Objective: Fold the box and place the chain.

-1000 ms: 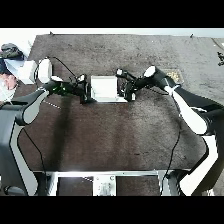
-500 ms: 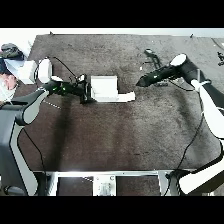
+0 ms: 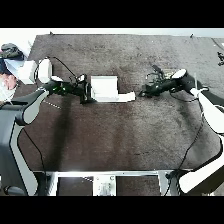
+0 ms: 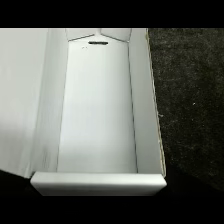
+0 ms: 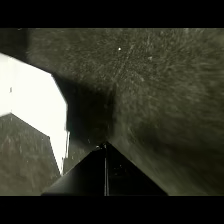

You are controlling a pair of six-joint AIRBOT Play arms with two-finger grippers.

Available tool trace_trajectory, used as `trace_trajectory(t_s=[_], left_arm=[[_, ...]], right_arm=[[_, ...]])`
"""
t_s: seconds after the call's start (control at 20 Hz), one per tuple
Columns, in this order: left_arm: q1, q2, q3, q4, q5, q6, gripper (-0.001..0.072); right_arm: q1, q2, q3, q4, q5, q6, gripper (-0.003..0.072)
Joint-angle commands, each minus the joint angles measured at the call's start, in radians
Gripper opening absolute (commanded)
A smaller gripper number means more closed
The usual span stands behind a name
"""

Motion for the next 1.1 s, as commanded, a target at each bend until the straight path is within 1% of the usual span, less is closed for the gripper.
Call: trace_trajectory(t_s=[0.0,0.15,0.35,0.4,0.45,0.6,0.8,0.95,1.05], left_arm=[[0.001,0.001,0.000,0.000,0.000,-0.002,0.0553],[0.001,0.001,0.000,0.000,0.000,-0.002,0.0553],[0.001,0.001,0.000,0.000,0.000,-0.002,0.0553],[0.001,0.001,0.000,0.000,0.000,-0.003,0.0553],[0.001,0.001,0.000,0.000,0.000,-0.003,0.0553],[0.001,0.001,0.000,0.000,0.000,-0.003,0.0553],[0.001,0.001,0.000,0.000,0.000,-0.002,0.0553],[0.001,0.001,0.000,0.000,0.000,-0.002,0.0553],[0.001,0.001,0.000,0.000,0.001,-0.003,0.0553]], right_arm=[[0.046,-0.060,-0.027,0.158,-0.024,-0.068,0.0011],[0.096,-0.076,-0.027,0.325,0.031,-0.169,0.0012],[0.115,-0.057,0.010,0.340,0.055,-0.171,0.0022],[0.115,-0.057,0.035,0.340,0.056,-0.171,0.0199],[0.116,-0.057,0.056,0.340,0.057,-0.171,0.0341],[0.136,-0.057,0.106,0.303,0.059,-0.117,0.0349],[0.194,-0.057,0.155,0.160,0.064,-0.008,0.0350],[0.226,-0.057,0.205,0.121,0.067,0.045,0.0349],[0.253,-0.058,0.243,0.019,0.066,0.131,0.0350]])
